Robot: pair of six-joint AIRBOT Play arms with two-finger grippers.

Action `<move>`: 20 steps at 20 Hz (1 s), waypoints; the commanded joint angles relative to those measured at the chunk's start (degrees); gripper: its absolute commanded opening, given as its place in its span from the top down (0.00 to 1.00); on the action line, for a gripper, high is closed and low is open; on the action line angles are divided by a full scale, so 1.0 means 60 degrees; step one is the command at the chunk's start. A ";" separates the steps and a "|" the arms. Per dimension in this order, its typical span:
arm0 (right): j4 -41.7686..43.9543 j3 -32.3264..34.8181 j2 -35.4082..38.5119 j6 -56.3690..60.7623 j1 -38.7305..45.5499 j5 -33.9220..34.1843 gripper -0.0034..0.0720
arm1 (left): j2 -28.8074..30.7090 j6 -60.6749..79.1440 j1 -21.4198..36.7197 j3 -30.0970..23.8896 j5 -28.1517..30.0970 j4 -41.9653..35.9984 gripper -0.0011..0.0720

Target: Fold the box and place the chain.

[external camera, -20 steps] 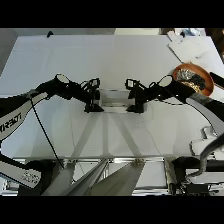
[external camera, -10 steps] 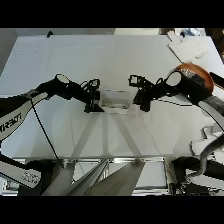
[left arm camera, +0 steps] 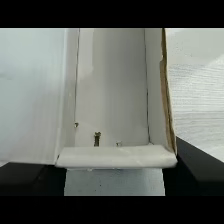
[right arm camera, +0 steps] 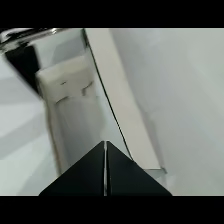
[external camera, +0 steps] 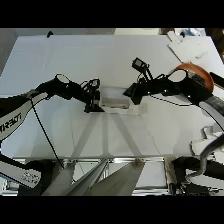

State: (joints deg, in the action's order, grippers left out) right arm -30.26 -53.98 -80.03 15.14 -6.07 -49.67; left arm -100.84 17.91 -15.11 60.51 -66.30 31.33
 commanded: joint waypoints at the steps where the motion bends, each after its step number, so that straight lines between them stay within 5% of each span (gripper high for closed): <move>1: 0.1129 0.0000 -0.0780 0.0189 -0.0007 0.1621 0.94 | -0.0007 0.0004 0.0000 0.0000 0.0011 -0.0004 0.44; 5: 0.1198 0.0000 -0.1738 0.0255 -0.0011 0.1217 0.94 | -0.0007 0.0004 0.0000 0.0000 0.0011 -0.0004 0.44; 11: 0.1020 -0.0004 -0.0350 0.0189 0.0091 0.0404 0.94 | -0.0007 0.0004 0.0000 0.0000 0.0011 0.0000 0.44; 19: -0.2455 0.0124 0.1639 0.0262 0.0091 -0.1636 0.93 | -0.0007 0.0004 0.0000 0.0000 0.0011 -0.0004 0.44; 20: -0.2626 0.0368 0.1639 0.0259 0.0091 -0.1501 0.81 | -0.0007 0.0004 0.0000 0.0000 0.0011 -0.0004 0.44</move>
State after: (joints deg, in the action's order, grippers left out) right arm -38.92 -53.19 -71.94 16.53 -5.52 -56.45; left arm -100.84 17.91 -15.11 60.51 -66.26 31.31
